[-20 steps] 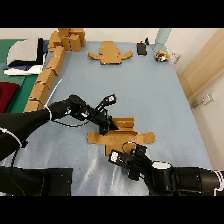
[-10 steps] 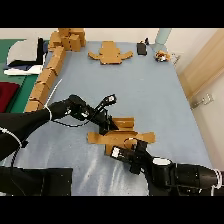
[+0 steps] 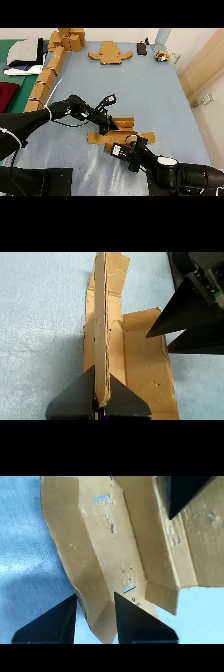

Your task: Fold the box.

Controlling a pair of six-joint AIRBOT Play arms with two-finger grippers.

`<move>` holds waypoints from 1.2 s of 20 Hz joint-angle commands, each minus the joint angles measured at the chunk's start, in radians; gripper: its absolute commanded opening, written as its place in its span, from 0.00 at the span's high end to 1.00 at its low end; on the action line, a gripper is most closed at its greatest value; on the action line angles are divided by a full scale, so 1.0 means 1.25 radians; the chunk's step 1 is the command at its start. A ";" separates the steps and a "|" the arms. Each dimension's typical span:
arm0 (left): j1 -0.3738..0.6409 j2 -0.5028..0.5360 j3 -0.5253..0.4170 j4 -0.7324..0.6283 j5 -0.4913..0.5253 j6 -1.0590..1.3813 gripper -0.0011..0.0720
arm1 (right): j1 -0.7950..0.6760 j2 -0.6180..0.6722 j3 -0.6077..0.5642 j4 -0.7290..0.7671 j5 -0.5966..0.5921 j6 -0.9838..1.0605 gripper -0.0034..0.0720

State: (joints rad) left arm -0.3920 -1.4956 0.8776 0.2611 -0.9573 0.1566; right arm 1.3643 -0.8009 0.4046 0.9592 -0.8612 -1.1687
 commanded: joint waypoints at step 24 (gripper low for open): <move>0.000 0.000 0.000 0.000 0.000 0.000 0.97 | -0.772 0.030 -0.003 0.973 0.070 -1.360 0.01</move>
State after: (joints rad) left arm -0.3920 -1.4956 0.8776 0.2615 -0.9573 0.1570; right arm 0.5316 -0.6933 0.3557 1.9343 -0.6838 -2.5416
